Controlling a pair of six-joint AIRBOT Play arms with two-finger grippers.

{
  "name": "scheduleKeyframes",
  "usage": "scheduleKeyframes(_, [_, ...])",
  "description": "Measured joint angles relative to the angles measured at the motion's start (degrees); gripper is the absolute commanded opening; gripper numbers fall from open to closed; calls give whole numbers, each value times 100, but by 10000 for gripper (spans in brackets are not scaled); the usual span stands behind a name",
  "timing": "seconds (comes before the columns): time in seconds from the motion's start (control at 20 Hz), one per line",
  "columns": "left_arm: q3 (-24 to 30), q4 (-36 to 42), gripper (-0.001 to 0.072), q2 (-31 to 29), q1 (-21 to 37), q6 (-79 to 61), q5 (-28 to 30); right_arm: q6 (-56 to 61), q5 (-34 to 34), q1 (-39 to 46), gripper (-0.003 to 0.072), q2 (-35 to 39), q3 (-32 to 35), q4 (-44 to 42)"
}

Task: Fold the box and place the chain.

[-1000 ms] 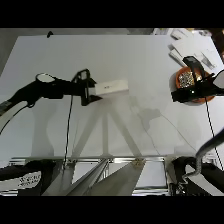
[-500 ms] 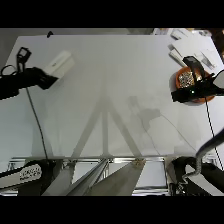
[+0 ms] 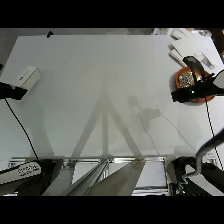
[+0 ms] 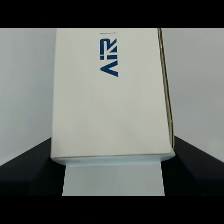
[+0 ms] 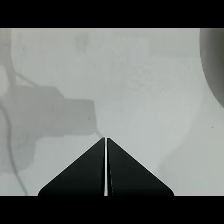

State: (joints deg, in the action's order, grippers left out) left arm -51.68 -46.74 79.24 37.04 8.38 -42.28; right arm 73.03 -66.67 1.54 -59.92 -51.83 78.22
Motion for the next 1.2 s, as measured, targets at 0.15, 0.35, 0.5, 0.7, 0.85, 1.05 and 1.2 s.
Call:
scheduleKeyframes(0.15, [11, -136, 212, 63, 59, 68, -31, 0, 0, 0, 19, 0, 0, 0])
scheduleKeyframes(0.35, [17, -197, 539, 208, 83, 243, -85, 0, 0, 0, 19, 0, 0, 0])
scheduleKeyframes(0.5, [17, -229, 699, 245, 90, 332, -109, 2, 0, 0, 19, 0, 0, -2])
scheduleKeyframes(0.7, [20, -299, 699, 229, 83, 494, -212, 2, 2, 0, 19, 0, 0, -2])
scheduleKeyframes(0.85, [20, -310, 692, 44, 76, 614, -238, 0, 2, 0, 19, 0, 0, -2])
scheduleKeyframes(1.05, [20, -321, 691, -457, 74, 706, -393, 0, 2, 0, 19, 0, 0, -2])
scheduleKeyframes(1.2, [20, -319, 691, -896, 74, 732, -590, 0, 0, 0, 19, 0, 0, -2])
